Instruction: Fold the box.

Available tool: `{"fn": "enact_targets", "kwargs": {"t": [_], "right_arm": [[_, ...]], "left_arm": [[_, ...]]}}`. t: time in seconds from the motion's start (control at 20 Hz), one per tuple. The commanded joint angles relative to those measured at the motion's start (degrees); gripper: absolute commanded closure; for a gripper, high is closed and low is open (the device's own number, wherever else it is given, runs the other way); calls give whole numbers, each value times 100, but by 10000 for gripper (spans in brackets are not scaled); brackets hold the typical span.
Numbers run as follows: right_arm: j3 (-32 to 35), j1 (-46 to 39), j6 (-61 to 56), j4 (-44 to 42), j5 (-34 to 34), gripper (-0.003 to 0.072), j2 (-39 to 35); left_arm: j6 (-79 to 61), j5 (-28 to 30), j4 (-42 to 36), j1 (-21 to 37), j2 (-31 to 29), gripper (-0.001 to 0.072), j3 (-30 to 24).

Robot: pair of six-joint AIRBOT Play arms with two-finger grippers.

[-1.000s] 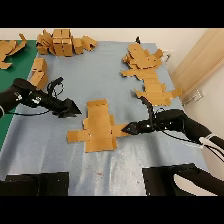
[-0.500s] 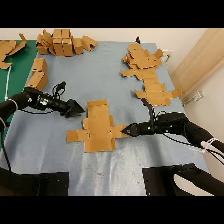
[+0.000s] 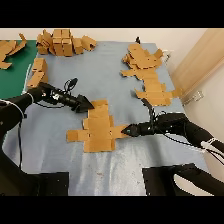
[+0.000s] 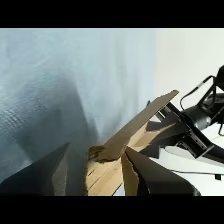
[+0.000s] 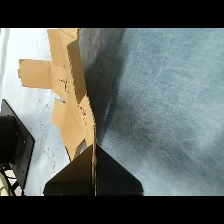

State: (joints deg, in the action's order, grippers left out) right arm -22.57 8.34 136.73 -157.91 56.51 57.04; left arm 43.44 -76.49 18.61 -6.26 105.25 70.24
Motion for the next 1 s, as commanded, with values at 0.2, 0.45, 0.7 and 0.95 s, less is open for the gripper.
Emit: {"fn": "enact_targets", "kwargs": {"t": [0.2,0.45,0.7,0.95], "right_arm": [[2,0,-44,59,2,686,4],[2,0,-136,59,-13,686,4],[2,-2,-144,61,-13,686,4],[2,0,-146,68,-13,686,4]], "left_arm": [[-118,-1283,92,-157,273,230,219],[-404,-1392,63,-247,273,425,219],[-531,-1252,61,-358,273,427,219],[-566,-1064,61,-365,273,428,219]]}}
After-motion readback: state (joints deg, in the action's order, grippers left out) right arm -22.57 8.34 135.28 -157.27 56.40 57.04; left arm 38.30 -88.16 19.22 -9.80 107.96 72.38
